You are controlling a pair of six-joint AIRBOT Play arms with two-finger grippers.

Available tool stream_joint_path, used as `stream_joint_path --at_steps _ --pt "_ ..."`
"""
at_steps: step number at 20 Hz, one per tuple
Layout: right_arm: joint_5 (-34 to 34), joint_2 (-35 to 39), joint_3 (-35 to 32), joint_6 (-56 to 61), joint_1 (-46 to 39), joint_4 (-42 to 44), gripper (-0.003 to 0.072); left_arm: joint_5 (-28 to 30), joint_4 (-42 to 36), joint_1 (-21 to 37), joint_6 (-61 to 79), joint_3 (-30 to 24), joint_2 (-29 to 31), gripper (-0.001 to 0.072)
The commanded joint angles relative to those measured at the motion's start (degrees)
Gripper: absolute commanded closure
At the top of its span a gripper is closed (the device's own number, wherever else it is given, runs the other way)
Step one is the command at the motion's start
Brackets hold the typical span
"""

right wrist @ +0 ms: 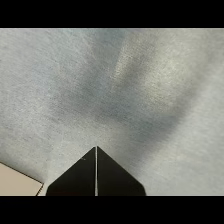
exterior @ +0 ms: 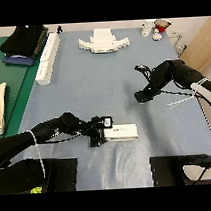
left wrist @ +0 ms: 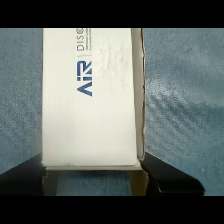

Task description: Fold the box.

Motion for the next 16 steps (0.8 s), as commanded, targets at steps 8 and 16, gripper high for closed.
stream_joint_path --at_steps 8,16 --pt "-0.1 -0.1 0.1 0.0 0.0 0.0 0.0678 -2.2 25.3 16.1 -43.6 0.8 14.8 0.0202" --pt "-0.1 0.0 0.1 0.0 0.0 0.0 0.0678 -11.8 40.7 58.4 -58.1 0.8 23.9 0.0202"
